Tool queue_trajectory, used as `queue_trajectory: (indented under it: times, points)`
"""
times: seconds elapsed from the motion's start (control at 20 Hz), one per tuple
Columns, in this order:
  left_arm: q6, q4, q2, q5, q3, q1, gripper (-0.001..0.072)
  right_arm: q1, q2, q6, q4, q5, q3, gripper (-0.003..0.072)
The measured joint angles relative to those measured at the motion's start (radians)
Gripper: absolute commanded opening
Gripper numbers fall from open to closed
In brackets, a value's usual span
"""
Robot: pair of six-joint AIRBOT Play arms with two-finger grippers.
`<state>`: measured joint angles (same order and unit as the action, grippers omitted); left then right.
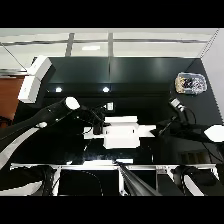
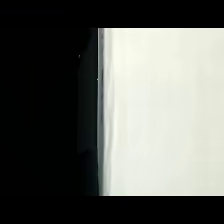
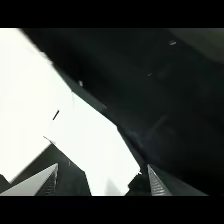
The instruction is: Fold the box and place the chain.
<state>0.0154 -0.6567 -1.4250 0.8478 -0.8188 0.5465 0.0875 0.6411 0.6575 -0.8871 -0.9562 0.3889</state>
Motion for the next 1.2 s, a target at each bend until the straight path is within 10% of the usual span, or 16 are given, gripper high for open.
queue_trajectory:
  times: [1.2]
  points:
    - [0.035,0.003,-0.044,0.027,0.0,0.012,0.0024,0.441,0.268,-0.457,0.146,0.21,0.034,0.0645]
